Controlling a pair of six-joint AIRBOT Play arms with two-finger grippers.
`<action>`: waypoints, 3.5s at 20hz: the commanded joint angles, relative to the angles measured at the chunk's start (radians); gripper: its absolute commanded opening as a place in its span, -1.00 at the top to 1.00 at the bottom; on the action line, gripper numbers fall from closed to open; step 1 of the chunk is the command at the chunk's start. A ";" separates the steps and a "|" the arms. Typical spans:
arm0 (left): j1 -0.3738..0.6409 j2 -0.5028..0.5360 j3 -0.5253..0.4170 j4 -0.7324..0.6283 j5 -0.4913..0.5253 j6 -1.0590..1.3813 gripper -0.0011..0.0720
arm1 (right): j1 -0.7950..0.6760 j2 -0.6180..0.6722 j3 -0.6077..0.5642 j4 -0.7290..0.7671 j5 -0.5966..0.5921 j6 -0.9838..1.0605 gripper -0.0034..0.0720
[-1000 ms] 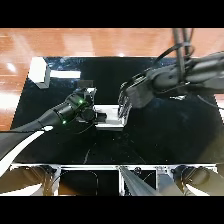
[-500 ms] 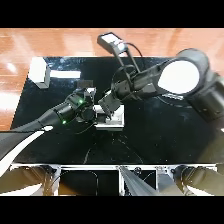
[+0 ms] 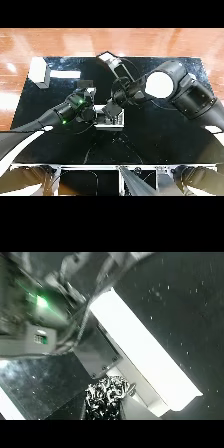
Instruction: Fold the box and place the chain.
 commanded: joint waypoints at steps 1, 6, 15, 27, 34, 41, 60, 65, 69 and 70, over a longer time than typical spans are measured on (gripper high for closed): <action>0.000 0.000 0.000 0.001 0.015 0.000 0.92 | 0.000 -0.008 -0.031 -0.003 -0.021 -0.005 0.82; 0.000 0.000 0.000 0.000 0.015 0.000 0.92 | -0.007 -0.053 -0.032 -0.005 -0.040 -0.008 0.82; 0.000 0.000 0.000 -0.001 0.016 0.000 0.92 | -0.007 -0.074 -0.080 -0.006 -0.038 0.014 0.81; 0.000 0.000 0.001 -0.004 0.015 0.000 0.92 | -0.201 0.099 -0.079 -0.053 0.143 0.018 -0.34; 0.000 0.001 0.002 -0.008 0.014 -0.008 0.92 | -0.392 0.185 -0.128 -0.067 0.267 -0.023 -0.44; 0.000 0.001 0.048 -0.010 0.050 -0.008 0.24 | -0.392 0.185 -0.129 -0.063 0.271 -0.026 -0.44; 0.235 0.713 -0.201 -0.074 0.373 0.377 -0.76 | -0.340 -0.087 -0.071 0.189 -0.167 -0.300 -0.93; 0.345 0.798 -0.294 -0.150 0.336 0.352 -0.76 | -0.235 -0.257 -0.010 0.251 -0.080 -0.567 -0.93; 0.344 0.768 -0.294 -0.173 0.323 0.352 -0.76 | -0.222 -0.316 -0.010 0.348 0.056 -0.657 -0.93; 0.344 0.766 -0.294 -0.191 0.331 0.352 -0.76 | -0.222 -0.326 -0.010 0.369 0.076 -0.679 -0.93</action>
